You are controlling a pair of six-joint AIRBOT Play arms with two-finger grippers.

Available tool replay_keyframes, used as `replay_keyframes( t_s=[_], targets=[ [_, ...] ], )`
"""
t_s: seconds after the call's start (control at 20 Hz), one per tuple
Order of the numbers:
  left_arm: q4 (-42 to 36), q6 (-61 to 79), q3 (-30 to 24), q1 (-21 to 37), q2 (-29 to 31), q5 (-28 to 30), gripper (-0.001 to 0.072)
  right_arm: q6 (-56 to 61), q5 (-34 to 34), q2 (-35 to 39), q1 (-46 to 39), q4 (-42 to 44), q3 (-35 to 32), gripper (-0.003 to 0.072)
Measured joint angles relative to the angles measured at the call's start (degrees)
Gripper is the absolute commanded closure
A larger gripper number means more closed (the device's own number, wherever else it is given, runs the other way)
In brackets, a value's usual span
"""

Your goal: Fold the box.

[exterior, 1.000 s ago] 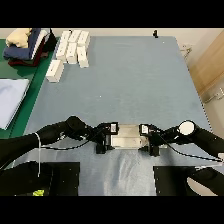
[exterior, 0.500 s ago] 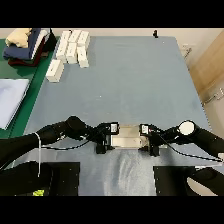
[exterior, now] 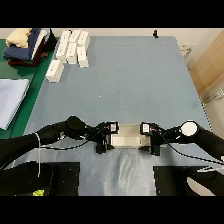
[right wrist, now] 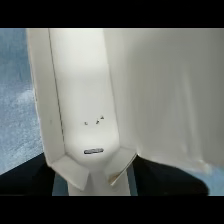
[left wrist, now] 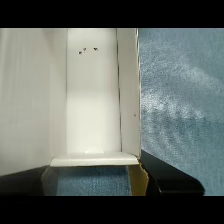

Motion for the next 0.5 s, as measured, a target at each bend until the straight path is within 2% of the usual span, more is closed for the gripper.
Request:
replay_keyframes(
  t_s=[0.3, 0.5],
  targets=[
    [0.0, 0.2, 0.0, 0.0, 0.0, -0.2, 0.0304, 13.8, 5.5, 12.3, 0.0, -10.9, 0.0, -0.003],
    [0.0, 0.2, 0.0, 0.0, 0.0, -0.3, 0.0304, 24.9, 9.8, 22.1, 0.0, -13.6, 0.0, -0.0016]
  ],
)
